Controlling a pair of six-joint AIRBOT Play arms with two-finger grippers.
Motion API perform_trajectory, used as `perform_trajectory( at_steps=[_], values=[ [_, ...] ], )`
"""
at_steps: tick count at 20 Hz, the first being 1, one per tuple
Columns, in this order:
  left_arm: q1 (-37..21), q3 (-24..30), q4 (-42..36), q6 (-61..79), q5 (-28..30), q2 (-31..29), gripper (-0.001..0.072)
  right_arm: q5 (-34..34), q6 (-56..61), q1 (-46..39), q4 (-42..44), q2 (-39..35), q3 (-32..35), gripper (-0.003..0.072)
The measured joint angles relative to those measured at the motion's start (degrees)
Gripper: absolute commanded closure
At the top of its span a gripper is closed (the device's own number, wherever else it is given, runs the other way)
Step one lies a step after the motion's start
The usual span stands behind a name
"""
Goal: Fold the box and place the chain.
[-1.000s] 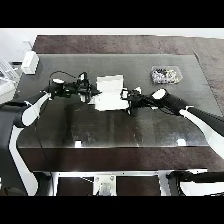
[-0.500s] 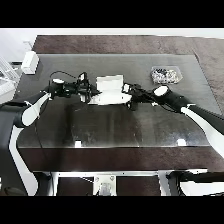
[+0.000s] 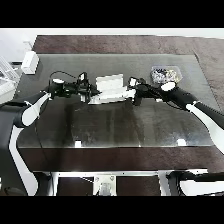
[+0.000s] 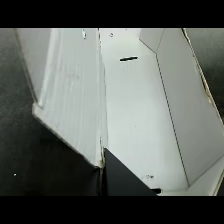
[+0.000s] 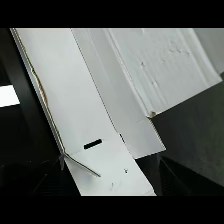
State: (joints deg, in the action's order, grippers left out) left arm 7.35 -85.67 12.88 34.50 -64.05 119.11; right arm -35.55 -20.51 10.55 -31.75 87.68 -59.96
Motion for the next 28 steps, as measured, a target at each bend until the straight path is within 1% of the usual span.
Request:
perform_trajectory(
  at_steps=[5, 16, 22, 28],
  values=[
    [0.0, 0.0, 0.0, 0.0, 0.0, 0.0, 0.0686, -6.0, -4.2, -2.4, 3.6, 1.8, -2.7, 0.0020],
    [0.0, 0.0, 0.0, 0.0, 0.0, 0.0, 0.0687, -18.7, -5.6, -4.6, 5.5, 12.5, -14.8, 0.0020],
    [0.0, 0.0, 0.0, 0.0, -0.1, 0.0, 0.0687, -23.1, -5.7, -5.2, 5.2, 16.5, -18.0, 0.0020],
    [0.0, 0.0, 0.1, 0.0, -0.2, 0.0, 0.0687, -27.3, -5.7, -5.0, 4.7, 19.3, -19.3, 0.0020]
  ],
)
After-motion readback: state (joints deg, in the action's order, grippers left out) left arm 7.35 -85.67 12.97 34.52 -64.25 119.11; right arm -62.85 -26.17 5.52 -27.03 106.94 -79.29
